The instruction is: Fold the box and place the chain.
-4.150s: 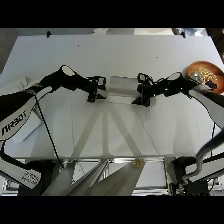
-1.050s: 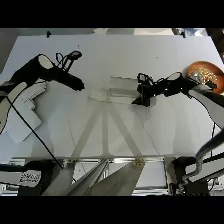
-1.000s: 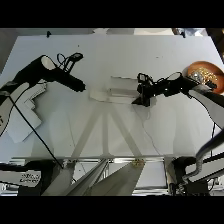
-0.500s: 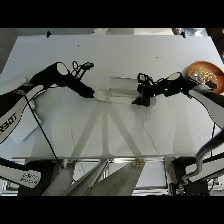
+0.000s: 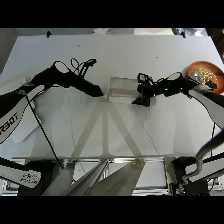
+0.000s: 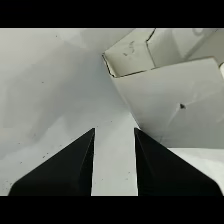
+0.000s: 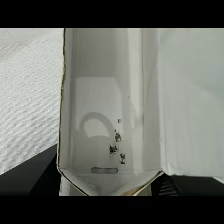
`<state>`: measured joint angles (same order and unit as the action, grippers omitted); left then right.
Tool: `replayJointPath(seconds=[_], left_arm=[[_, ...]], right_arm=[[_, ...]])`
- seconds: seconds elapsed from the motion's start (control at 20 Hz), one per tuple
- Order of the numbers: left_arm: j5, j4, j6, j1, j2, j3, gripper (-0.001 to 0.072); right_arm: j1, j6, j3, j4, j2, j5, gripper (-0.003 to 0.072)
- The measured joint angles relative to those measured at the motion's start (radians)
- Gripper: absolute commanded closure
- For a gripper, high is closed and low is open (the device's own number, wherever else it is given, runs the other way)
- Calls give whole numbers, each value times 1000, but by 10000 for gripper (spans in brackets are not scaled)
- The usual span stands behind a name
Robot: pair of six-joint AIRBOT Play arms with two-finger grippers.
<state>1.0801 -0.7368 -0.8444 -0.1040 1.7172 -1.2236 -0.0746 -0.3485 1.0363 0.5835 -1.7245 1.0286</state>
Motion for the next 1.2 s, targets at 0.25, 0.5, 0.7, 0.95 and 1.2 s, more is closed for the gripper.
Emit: replayJointPath(seconds=[0.25, 0.5, 0.7, 0.95, 1.2], left_arm=[[2, 40, 35, 0, 0, 0, 357], [1, 167, 140, -2, 6, 0, 177], [1, 223, 200, -20, 44, 0, 68], [2, 295, 212, -43, 103, 0, 69], [-37, 349, 208, -51, 119, 0, 76]], right_arm=[[0, 0, 0, 0, 0, 0, 307], [0, 0, 0, 0, 0, 0, 307], [0, 0, 0, 0, 0, 0, 307], [0, 0, 0, 1, 0, 1, 307], [-2, 3, 0, 1, 0, 1, 307]])
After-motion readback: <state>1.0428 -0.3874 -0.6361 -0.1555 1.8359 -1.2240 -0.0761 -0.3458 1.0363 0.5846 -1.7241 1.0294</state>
